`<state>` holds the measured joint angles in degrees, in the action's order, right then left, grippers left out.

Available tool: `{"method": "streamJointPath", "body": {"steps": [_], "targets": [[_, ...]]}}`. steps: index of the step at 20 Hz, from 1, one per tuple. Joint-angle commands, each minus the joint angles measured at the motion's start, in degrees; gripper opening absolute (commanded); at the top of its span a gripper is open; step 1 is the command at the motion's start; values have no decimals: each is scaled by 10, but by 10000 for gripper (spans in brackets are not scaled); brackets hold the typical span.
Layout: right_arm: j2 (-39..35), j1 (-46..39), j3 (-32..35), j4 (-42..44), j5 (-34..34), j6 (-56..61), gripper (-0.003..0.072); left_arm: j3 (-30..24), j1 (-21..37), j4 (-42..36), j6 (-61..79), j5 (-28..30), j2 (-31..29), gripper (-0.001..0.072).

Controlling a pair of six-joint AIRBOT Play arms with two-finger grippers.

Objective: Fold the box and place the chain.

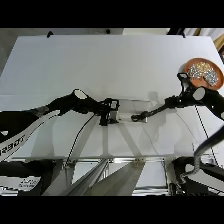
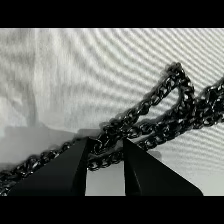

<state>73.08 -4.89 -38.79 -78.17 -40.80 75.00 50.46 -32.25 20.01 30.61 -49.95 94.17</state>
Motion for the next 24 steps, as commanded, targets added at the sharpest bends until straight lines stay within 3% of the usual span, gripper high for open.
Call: {"method": "streamJointPath", "body": {"steps": [1, 2, 7, 17, 24], "targets": [[9, 0, 1, 4, -4, 0, 128, 1, 0, 0, 0, 0, 0, 140], [8, 0, 1, 4, -9, 0, 13, 1, 0, 0, 0, 0, 0, 140], [-40, 13, 1, 4, -36, 0, 12, 1, 0, 0, 0, 0, 0, 140], [-309, 96, 1, 9, -213, -4, 12, 1, 0, 1, 0, -1, 0, 140], [-404, 186, 1, 113, -230, -5, 12, 1, 0, 1, 0, 0, 0, 140]]}}
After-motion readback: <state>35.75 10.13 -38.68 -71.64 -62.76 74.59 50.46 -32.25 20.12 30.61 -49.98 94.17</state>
